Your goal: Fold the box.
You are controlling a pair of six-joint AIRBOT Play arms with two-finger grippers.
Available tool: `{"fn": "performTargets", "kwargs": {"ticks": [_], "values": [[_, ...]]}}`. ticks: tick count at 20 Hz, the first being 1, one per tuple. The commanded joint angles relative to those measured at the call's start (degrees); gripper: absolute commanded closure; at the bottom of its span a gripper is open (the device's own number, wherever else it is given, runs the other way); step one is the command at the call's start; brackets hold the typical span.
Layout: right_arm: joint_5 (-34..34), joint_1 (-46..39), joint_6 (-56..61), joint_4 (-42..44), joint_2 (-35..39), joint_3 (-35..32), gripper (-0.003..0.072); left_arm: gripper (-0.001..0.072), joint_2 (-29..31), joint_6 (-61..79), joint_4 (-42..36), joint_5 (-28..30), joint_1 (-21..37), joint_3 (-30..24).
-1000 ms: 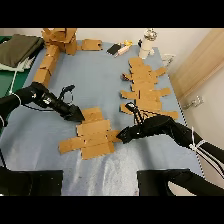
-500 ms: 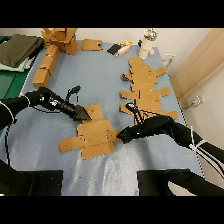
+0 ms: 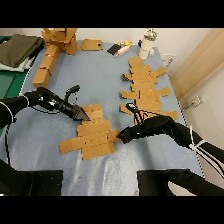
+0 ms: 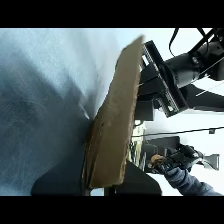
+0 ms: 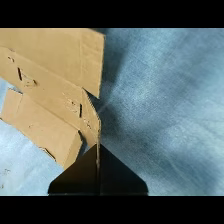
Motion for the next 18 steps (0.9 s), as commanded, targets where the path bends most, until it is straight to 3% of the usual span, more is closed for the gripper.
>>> {"fn": "performTargets", "kwargs": {"ticks": [1, 6, 8, 12, 13, 14, 15, 18], "values": [[0.3, 0.0, 0.1, -0.1, 0.0, 0.0, 0.0682, 0.0555, -0.3, 0.7, 0.0, -1.1, -0.3, 0.0], [0.5, 0.0, 0.1, -0.1, 0.0, 0.0, 0.0682, 0.0558, -1.1, 1.1, 0.1, -1.6, -1.2, 0.1], [0.5, 0.0, 0.1, -0.2, 0.0, 0.0, 0.0682, 0.0666, -1.1, 1.7, 0.0, -1.5, -1.2, 0.1], [0.6, 0.0, 0.1, -0.2, 0.0, 0.0, 0.0679, 0.0698, -1.1, 2.5, 0.0, -1.6, -1.2, 0.1], [1.2, 0.0, 1.3, -0.3, 0.0, 0.0, 0.0564, 0.0698, -1.1, 2.8, 0.0, -1.6, -1.2, 0.1], [2.2, 0.0, 3.6, -0.9, 0.0, 0.1, 0.0369, 0.0698, -1.1, 2.9, -0.1, -1.7, -1.2, 0.2], [2.9, -0.2, 5.2, -2.4, 0.0, 0.7, 0.0258, 0.0699, -1.0, 2.9, -0.2, -1.9, -1.3, 0.4], [1.8, -4.4, 13.6, -11.1, 0.1, 7.0, 0.0251, 0.0701, 1.7, 3.7, 0.8, 0.2, -2.9, 1.0]]}}
